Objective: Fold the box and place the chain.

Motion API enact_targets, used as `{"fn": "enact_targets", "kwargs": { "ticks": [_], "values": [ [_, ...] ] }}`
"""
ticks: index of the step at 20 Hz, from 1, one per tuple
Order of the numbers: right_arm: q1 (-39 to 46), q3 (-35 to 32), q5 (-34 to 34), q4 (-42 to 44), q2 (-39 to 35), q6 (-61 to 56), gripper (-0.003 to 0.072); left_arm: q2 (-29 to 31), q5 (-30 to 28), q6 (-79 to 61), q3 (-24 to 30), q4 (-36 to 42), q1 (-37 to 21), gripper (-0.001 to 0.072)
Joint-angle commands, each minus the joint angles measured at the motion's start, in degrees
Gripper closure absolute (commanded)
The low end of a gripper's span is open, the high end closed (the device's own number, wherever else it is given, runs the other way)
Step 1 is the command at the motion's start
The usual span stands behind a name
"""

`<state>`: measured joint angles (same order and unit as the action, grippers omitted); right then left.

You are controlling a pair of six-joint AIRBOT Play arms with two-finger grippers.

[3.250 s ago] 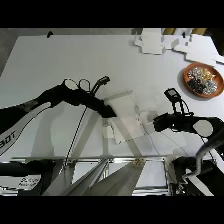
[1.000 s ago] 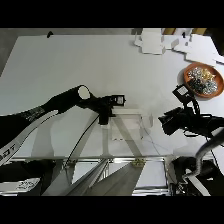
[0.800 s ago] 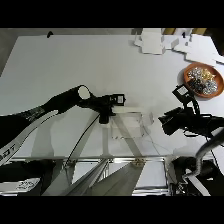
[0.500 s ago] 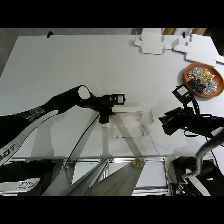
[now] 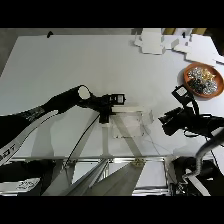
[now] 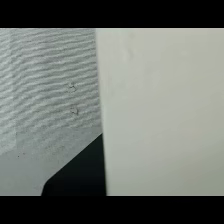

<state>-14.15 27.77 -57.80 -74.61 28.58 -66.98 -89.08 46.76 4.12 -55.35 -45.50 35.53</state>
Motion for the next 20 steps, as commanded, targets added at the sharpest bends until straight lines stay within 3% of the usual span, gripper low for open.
{"fn": "enact_targets", "kwargs": {
  "ticks": [1,12,20],
  "values": [
    [-0.07,0.07,-0.11,0.31,0.0,0.0,0.0346,-0.02,-0.02,0.0,-0.02,0.0,0.04,0.0701],
    [-0.07,0.07,1.01,3.04,0.0,2.01,0.0346,-0.02,-0.02,-0.02,-0.02,0.0,0.04,0.0701],
    [-0.07,0.07,0.52,3.08,0.39,22.21,0.0347,-0.02,-0.02,0.0,-0.02,0.0,0.04,0.0701]
  ]
}}
